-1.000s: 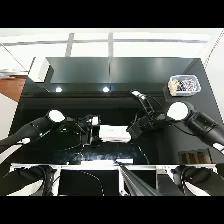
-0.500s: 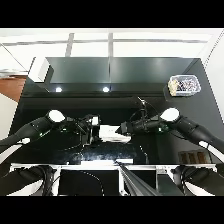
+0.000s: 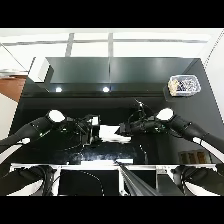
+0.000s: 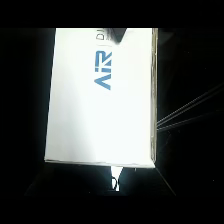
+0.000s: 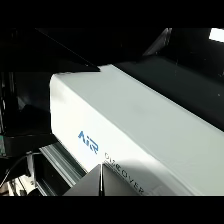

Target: Fold the box and place the chain.

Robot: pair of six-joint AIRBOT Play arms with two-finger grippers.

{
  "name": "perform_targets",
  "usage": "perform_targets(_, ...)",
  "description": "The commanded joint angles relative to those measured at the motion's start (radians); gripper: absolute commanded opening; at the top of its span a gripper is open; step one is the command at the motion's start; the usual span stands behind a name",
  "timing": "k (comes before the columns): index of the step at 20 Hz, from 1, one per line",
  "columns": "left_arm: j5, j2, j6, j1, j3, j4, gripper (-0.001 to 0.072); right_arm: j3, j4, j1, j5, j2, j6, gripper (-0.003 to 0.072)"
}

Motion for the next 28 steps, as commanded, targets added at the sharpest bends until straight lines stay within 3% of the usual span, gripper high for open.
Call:
perform_targets(1, 0.000, -0.001, 0.000, 0.000, 0.000, 0.000, 0.0395, 0.011, -0.019, -0.007, 0.024, 0.012, -0.024, 0.0032)
perform_targets(7, 0.019, 0.000, -0.001, 0.002, 0.000, 0.003, 0.0399, 0.133, -0.035, -0.167, 0.173, 0.190, -0.027, 0.0040)
perform_targets(8, 0.024, 0.000, -0.006, 0.002, 0.001, 0.002, 0.0459, 0.145, -0.035, -0.211, 0.175, 0.222, -0.027, 0.0040)
perform_targets(9, 0.024, 0.000, -0.020, 0.002, 0.001, 0.002, 0.0705, 0.150, -0.037, -0.251, 0.175, 0.247, -0.027, 0.0040)
perform_targets(12, 0.022, 0.039, -0.071, 0.006, 0.003, 0.013, 0.0712, 0.150, -0.055, -0.370, 0.200, 0.290, -0.027, 0.0040)
perform_targets(15, -0.006, 0.141, -0.195, 0.006, 0.005, 0.102, 0.0714, 0.150, -0.055, -0.460, 0.245, 0.298, -0.027, 0.0040)
perform_targets(17, -0.066, 0.208, -0.296, 0.006, 0.012, 0.195, 0.0714, 0.150, -0.056, -0.489, 0.247, 0.298, -0.027, 0.0040)
perform_targets(20, -0.098, 0.265, -0.403, -0.003, 0.027, 0.195, 0.0714, 0.150, -0.081, -0.496, 0.242, 0.298, -0.027, 0.0040)
perform_targets(24, -0.087, 0.236, -0.480, -0.074, 0.083, 0.183, 0.0714, 0.150, -0.118, -0.496, 0.244, 0.298, -0.027, 0.0040)
perform_targets(28, -0.019, 0.125, -0.509, -0.158, 0.164, 0.182, 0.0714, 0.150, -0.119, -0.496, 0.243, 0.298, -0.027, 0.0040)
